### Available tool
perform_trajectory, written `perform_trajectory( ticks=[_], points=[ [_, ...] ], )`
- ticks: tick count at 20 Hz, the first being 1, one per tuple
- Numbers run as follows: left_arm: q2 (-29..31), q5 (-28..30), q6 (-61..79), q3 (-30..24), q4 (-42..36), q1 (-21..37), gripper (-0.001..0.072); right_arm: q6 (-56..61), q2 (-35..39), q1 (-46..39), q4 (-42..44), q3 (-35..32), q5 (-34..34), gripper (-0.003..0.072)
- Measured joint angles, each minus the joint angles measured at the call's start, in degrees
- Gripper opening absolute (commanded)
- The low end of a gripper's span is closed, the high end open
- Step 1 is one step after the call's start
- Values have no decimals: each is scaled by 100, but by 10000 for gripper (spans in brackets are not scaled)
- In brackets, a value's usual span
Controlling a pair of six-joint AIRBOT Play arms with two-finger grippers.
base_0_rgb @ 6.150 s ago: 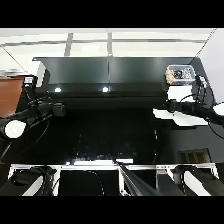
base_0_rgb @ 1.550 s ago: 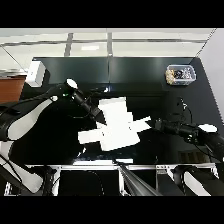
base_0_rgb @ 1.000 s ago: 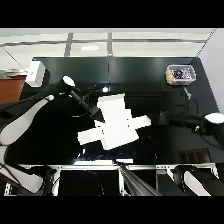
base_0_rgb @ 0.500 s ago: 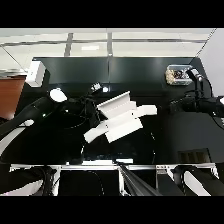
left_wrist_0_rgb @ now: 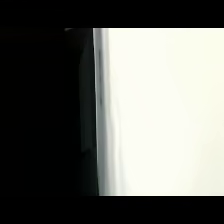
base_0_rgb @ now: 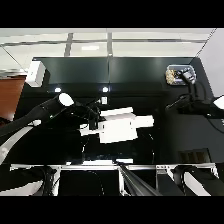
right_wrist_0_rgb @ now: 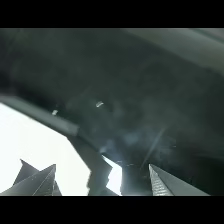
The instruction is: Fold the box and place the chain.
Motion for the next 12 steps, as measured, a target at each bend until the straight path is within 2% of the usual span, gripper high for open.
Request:
perform_trajectory(
  ticks=[8,12],
  points=[
    [-330,31,83,74,216,-33,25,-1062,0,1305,13,-793,-439,660],
    [-372,17,85,79,240,-33,25,-1954,-2,1849,-31,-1093,-713,661]
  ],
)
